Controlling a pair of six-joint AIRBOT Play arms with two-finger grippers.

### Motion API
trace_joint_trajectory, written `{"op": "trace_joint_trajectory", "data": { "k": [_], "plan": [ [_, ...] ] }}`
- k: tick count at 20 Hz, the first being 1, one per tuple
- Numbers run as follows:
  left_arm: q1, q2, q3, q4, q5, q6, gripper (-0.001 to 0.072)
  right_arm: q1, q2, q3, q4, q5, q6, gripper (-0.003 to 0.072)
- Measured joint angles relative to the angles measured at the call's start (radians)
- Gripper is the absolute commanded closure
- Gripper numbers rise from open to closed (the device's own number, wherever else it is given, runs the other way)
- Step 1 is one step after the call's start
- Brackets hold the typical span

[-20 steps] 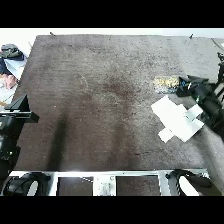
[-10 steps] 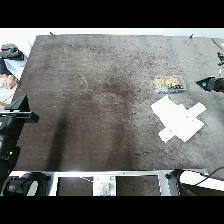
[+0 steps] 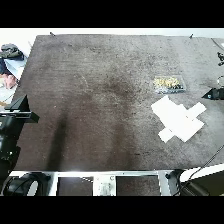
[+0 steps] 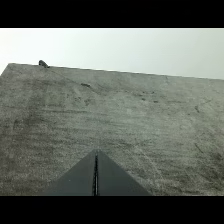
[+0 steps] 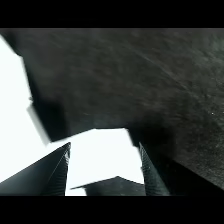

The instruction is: Fold the box and place the chain.

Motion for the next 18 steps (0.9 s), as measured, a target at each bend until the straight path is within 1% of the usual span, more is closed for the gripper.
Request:
{"op": "trace_joint_trajectory", "data": {
  "k": [3, 7, 9, 10, 11, 18],
  "plan": [
    [0.000, 0.000, 0.000, 0.000, 0.000, 0.000, 0.0700, 0.000, -0.061, 0.035, -0.048, 0.022, -0.048, 0.0208],
    [0.000, 0.000, 0.000, 0.000, 0.000, 0.000, 0.0699, -0.002, -0.105, 0.050, -0.084, 0.037, -0.085, 0.0208],
    [0.000, 0.000, 0.000, 0.000, 0.000, 0.000, 0.0699, -0.001, -0.121, 0.053, -0.092, 0.068, -0.097, 0.0209],
    [0.000, 0.000, 0.000, 0.000, 0.000, 0.000, 0.0699, -0.002, -0.128, 0.054, -0.094, 0.084, -0.099, 0.0276],
    [0.000, 0.000, 0.000, 0.000, 0.000, 0.000, 0.0699, -0.003, -0.135, 0.054, -0.089, 0.102, -0.101, 0.0305],
    [0.000, 0.000, 0.000, 0.000, 0.000, 0.000, 0.0699, 0.002, -0.159, 0.023, -0.011, 0.205, -0.082, 0.0305]
  ]
}}
